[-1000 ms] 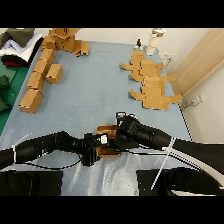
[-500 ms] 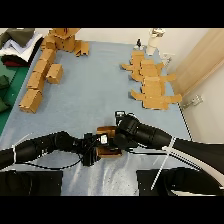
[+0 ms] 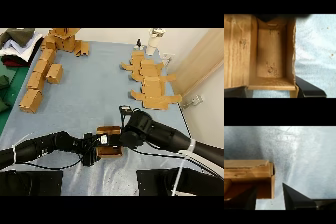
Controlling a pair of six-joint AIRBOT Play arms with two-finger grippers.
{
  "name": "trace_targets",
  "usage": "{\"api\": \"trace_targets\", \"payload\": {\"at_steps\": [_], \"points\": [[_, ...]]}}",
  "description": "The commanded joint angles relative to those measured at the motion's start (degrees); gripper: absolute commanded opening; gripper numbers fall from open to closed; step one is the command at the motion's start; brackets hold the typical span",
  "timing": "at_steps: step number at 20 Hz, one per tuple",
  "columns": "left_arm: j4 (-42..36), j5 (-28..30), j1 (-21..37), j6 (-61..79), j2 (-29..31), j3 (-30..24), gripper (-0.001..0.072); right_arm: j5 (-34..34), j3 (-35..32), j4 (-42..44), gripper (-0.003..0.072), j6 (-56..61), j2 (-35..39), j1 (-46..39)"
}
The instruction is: Fold the box.
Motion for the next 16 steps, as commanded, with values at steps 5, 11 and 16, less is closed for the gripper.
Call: {"api": "trace_targets", "payload": {"at_steps": [5,11,16], "points": [[0.02,0.00,0.04,0.02,-0.02,-0.02,0.0411,-7.17,-1.95,-3.76,0.0274,-1.22,9.77,-7.52],[0.02,0.00,0.04,0.02,-0.02,0.00,0.0411,4.22,-7.48,9.90,0.0003,-32.52,6.75,-33.48],[0.02,0.00,0.04,0.02,-0.02,-0.02,0.0410,12.11,-4.98,52.68,0.0002,-73.42,-10.16,-47.60]]}}
